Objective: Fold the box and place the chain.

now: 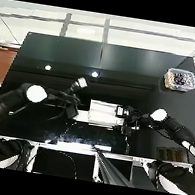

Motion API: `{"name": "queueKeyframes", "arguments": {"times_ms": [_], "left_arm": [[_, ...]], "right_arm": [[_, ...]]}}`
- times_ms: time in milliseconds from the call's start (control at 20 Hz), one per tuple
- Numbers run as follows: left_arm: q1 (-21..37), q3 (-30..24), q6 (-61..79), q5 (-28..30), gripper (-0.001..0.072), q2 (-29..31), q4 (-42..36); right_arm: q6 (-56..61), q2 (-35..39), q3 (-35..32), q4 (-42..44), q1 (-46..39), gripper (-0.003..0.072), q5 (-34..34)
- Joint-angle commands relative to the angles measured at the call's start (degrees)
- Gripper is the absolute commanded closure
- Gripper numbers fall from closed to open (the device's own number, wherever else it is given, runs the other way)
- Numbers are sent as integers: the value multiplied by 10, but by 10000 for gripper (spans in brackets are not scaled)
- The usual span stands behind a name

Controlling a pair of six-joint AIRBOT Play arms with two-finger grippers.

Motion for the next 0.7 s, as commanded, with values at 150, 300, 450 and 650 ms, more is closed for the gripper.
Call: {"name": "queueKeyframes", "arguments": {"times_ms": [150,300,450,650], "left_arm": [[121,-31,-342,-109,680,31,135],[154,-72,-493,-108,676,0,44],[158,-99,-404,-106,677,-44,-109],[150,-103,-362,-93,677,-124,-178]], "right_arm": [[0,0,0,1,0,259,0],[0,0,0,1,0,259,0],[0,0,0,1,0,259,0],[0,0,0,1,0,259,0]]}}
